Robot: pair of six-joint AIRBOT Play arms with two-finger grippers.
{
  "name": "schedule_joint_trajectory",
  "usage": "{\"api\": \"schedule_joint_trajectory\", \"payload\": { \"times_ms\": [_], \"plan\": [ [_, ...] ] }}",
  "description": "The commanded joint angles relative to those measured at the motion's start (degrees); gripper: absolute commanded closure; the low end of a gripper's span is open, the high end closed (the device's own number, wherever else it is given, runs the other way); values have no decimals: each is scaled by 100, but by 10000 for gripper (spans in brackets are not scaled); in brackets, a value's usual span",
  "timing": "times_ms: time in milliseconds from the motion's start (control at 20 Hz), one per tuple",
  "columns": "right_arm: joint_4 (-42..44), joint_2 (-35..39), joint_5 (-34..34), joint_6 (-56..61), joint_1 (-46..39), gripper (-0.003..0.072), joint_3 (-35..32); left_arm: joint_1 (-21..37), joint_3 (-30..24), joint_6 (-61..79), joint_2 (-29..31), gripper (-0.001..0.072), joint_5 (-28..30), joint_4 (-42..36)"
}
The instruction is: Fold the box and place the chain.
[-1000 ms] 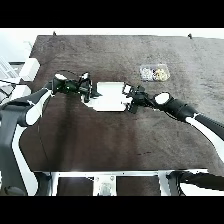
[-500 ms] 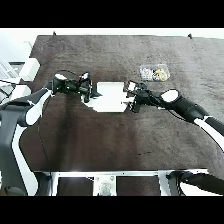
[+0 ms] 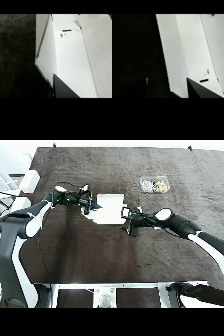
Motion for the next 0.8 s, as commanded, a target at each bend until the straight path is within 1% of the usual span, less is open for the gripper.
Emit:
{"api": "schedule_joint_trajectory", "payload": {
  "times_ms": [0,250,300,400,450,750],
  "plan": [
    [-2,-280,-363,-212,197,127,-26,0,-2,0,-4,687,0,2],
    [4,-400,-1163,-232,188,127,57,0,-2,0,-4,688,2,2],
    [28,-400,-1174,-227,179,127,111,0,-2,0,-2,688,0,2],
    [461,-398,-1134,-232,105,127,251,0,-2,0,-2,688,2,2],
    [518,-398,-1064,-232,55,127,330,0,-2,0,-2,687,0,2],
    [562,-402,-1012,-293,-188,127,415,0,-2,0,-2,687,0,2]
  ]
}}
